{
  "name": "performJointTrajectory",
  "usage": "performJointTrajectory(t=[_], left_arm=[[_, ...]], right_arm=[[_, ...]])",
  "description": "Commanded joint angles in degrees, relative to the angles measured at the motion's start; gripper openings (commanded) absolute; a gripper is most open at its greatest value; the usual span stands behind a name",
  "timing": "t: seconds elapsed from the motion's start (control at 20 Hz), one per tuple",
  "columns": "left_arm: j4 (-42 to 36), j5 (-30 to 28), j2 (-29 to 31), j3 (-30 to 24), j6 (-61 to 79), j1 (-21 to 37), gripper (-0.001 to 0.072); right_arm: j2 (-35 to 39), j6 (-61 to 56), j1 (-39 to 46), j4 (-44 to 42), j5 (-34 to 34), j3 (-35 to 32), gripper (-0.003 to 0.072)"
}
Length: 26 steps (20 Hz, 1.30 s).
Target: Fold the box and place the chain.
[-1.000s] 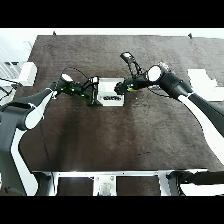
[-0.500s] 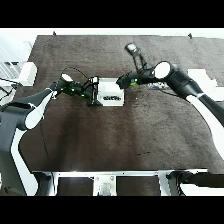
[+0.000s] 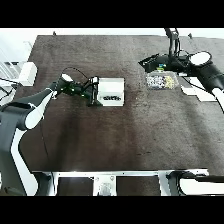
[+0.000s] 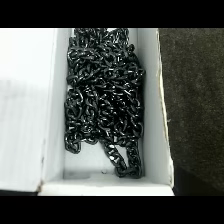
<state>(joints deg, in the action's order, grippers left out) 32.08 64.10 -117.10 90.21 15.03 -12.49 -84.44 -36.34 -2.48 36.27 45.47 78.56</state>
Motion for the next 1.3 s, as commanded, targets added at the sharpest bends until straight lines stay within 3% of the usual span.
performJointTrajectory(t=[0.0, 0.45, 0.7, 1.25], left_arm=[[0.00, 0.00, 0.00, 0.02, 0.00, 0.04, 0.0476], [0.00, 0.00, 0.00, 0.02, 0.00, 0.04, 0.0476], [0.02, 0.00, 0.00, 0.02, 0.00, 0.04, 0.0476], [0.00, 0.00, 0.00, 0.02, 0.00, 0.04, 0.0476]], right_arm=[[-6.64, 7.13, 3.17, -7.34, 5.86, 1.90, 0.0183], [-24.33, 8.31, 2.03, -8.17, 17.64, 16.85, 0.0152], [-25.18, 8.07, -2.80, 0.68, 22.36, 18.95, 0.0150], [-25.16, 6.23, -6.05, 3.26, 33.70, 25.92, 0.0175]])
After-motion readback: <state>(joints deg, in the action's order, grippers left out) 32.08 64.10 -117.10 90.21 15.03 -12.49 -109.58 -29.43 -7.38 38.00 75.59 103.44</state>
